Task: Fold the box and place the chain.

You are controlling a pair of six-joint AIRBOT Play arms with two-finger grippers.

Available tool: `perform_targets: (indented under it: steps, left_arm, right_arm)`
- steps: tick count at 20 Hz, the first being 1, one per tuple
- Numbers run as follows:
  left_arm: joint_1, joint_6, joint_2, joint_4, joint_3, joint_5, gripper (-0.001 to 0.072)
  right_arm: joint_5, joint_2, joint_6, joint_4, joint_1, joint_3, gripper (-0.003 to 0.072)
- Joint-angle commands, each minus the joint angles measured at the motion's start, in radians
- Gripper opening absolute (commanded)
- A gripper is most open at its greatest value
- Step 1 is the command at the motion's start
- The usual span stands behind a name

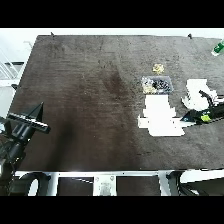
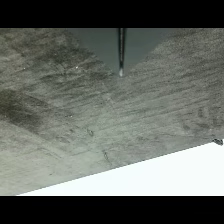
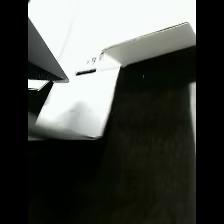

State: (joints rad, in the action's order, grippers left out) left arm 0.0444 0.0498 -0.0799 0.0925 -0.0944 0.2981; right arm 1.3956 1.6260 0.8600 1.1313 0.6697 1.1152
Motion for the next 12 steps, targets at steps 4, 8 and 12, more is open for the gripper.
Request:
perform_targets:
  steps: [4,8,12]
  left_arm:
    - [0.000,0.000,0.001,0.000,0.000,0.000,0.0020]
    - [0.000,0.000,0.001,0.000,0.000,-0.001,0.0020]
    - [0.000,0.000,0.001,0.000,0.000,0.000,0.0020]
  right_arm:
    - [0.138,0.021,-0.050,-0.099,0.008,-0.022,0.0012]
    - [0.166,-0.008,-0.061,-0.248,0.006,-0.066,0.0011]
    - [0.157,-0.090,-0.084,-0.378,-0.075,-0.196,0.0011]
